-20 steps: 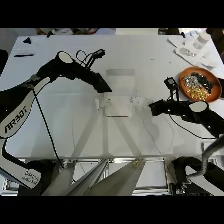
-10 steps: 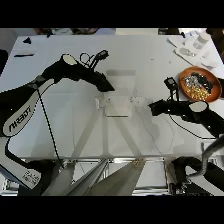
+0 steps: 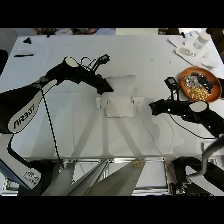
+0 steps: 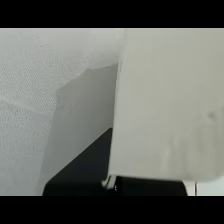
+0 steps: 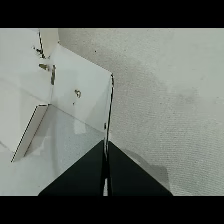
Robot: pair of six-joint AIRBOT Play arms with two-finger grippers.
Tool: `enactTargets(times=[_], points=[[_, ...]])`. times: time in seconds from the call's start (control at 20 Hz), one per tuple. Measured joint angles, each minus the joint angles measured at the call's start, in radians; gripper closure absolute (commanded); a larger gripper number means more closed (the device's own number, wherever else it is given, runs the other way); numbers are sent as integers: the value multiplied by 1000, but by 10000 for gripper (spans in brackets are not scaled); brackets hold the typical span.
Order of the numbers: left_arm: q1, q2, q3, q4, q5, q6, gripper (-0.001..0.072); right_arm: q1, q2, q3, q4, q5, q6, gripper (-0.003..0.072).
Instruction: Fold the box and place the chain.
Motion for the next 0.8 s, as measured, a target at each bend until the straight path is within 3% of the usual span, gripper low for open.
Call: enactTargets(times=[0.8], points=[[0,-2,0,3,-3,10,698,0,0,0,0,5,0,673]])
